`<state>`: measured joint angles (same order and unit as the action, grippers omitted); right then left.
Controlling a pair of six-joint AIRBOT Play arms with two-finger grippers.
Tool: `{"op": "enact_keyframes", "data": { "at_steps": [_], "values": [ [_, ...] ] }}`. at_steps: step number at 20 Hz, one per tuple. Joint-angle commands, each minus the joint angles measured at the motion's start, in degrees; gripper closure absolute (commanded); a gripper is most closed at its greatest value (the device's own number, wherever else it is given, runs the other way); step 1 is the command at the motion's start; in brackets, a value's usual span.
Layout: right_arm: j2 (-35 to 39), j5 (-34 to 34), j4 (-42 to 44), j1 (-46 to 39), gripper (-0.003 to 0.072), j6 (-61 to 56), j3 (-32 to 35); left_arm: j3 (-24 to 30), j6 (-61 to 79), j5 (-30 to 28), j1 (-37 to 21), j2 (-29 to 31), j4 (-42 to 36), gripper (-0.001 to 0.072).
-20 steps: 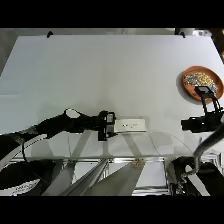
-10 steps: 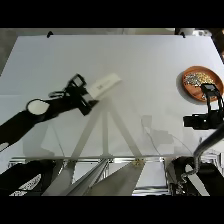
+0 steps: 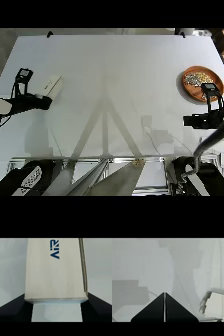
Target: Fold the box and place the chain.
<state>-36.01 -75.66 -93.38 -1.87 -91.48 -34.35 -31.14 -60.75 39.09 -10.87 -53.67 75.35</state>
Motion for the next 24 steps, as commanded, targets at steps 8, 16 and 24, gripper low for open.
{"op": "enact_keyframes", "data": {
  "at_steps": [8,16,24],
  "values": [
    [0.0,0.0,0.0,0.0,0.0675,0.0,0.0,0.2,-8.3,9.6,-4.5,-6.6,5.4,0.0069],
    [0.0,0.0,0.0,0.0,0.0675,0.0,0.0,0.2,-10.4,11.7,-4.4,6.1,2.8,0.0015],
    [0.0,0.0,0.0,0.0,0.0675,0.0,0.0,0.2,-8.9,28.9,-4.4,20.7,-7.9,0.002]
  ]
}}
